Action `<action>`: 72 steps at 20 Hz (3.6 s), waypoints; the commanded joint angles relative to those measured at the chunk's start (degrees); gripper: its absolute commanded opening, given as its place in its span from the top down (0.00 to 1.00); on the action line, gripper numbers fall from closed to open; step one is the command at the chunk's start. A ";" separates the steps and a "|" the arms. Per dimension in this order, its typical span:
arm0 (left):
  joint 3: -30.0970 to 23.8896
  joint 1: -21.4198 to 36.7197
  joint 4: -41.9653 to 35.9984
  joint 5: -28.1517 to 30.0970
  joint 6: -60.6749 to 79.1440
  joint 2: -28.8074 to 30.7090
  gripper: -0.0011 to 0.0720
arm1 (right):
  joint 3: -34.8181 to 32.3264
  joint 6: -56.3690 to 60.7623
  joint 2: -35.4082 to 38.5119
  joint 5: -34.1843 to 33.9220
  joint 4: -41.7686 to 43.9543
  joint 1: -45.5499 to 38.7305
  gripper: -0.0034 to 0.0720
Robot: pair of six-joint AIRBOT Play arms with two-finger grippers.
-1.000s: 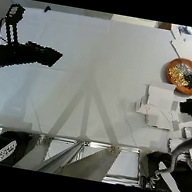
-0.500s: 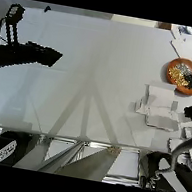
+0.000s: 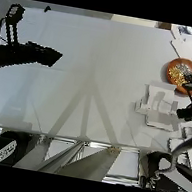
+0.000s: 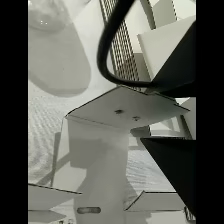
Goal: Fold the box and place the chain.
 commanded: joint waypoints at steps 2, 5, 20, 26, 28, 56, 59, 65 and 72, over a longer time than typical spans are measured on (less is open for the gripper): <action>0.04 -0.02 0.00 0.00 0.02 -0.02 0.04 | 0.00 -0.24 -1.18 -1.40 -0.24 -0.04 0.94; 0.04 -0.02 0.00 0.00 0.02 -0.02 0.04 | 0.00 -0.24 -1.14 -0.17 -1.29 -0.04 0.94; 0.04 -0.02 0.00 0.00 0.02 -0.02 0.04 | 0.02 -4.76 18.75 -1.07 12.94 0.02 0.94; 0.04 -0.02 0.00 0.00 0.02 -0.02 0.04 | 0.02 -10.32 21.86 -1.73 29.90 0.02 0.94; 0.04 -0.02 0.00 0.00 0.02 -0.02 0.04 | 0.02 -14.05 21.86 -2.23 39.71 0.02 0.94; 0.04 -0.02 0.00 0.02 0.02 -0.02 0.04 | -8.68 -33.48 11.02 -37.29 74.95 29.29 0.94; 0.04 -0.02 0.00 0.02 0.02 -0.02 0.04 | -11.52 -36.15 8.39 -38.03 74.90 26.47 0.94; 0.04 -0.02 0.00 0.00 0.02 -0.02 0.04 | -11.54 -45.94 2.89 -37.59 76.72 25.38 0.94; 0.04 -0.02 0.00 0.00 0.02 -0.02 0.04 | -11.54 -56.04 2.86 -30.62 86.14 29.62 0.94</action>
